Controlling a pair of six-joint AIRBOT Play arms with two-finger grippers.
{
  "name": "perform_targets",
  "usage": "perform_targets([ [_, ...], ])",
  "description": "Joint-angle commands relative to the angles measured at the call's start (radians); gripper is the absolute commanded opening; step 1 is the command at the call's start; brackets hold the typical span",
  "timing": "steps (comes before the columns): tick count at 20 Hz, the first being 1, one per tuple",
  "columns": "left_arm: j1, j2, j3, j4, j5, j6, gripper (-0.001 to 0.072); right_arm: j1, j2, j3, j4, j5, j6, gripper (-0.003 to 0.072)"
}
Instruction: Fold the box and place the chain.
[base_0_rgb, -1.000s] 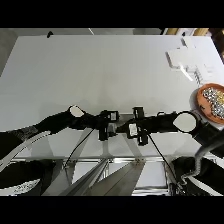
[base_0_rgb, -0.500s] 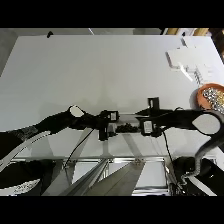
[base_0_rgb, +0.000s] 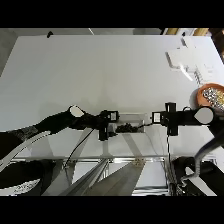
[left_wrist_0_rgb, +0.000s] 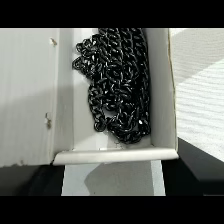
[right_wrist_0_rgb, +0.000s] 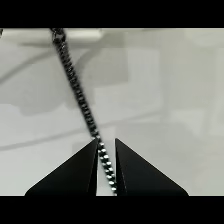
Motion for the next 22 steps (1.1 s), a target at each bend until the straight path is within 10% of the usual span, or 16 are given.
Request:
perform_targets([
  [1, 0.0, 0.001, 0.0, 0.0, 0.0, 0.0, 0.0344, -0.016, -0.093, -0.018, -0.026, -0.032, -0.05, 0.014],
  [22, 0.0, 0.001, 0.0, 0.0, -0.002, 0.0, 0.0344, -0.016, -0.158, -0.018, -0.012, -0.126, -0.076, 0.0174],
])
